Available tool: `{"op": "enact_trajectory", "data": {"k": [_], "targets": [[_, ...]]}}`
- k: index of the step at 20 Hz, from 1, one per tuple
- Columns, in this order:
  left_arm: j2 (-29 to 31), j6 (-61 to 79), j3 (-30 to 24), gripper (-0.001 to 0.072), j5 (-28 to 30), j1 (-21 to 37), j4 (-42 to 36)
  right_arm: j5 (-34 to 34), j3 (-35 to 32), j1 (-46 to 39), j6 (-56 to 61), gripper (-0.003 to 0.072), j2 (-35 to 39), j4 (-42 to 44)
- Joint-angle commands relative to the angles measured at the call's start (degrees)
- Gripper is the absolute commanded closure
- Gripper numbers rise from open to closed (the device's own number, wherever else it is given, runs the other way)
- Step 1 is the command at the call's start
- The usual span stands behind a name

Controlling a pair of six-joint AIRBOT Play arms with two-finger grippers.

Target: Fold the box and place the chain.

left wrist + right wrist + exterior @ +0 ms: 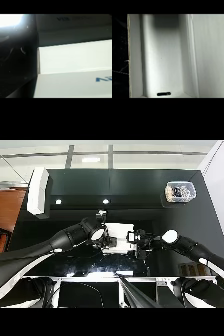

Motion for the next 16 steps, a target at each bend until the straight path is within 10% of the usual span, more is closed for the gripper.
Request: {"op": "enact_trajectory", "data": {"k": [1, 13, 16], "targets": [[-0.5, -1.4, 0.5, 0.0432, -0.8, -0.1, 1.1, 0.0, 0.0, 0.0, 0.0, 0.0119, 0.0, 0.0], [-1.9, -3.2, 0.5, 0.0436, -0.2, 0.0, 1.7, 0.0, 0.0, 0.0, 0.0, 0.0120, 0.0, 0.0], [-1.9, -3.4, 0.5, 0.0544, 0.2, 0.0, 1.6, 0.0, 0.0, 0.0, 0.0, 0.0119, 0.0, 0.0]]}}
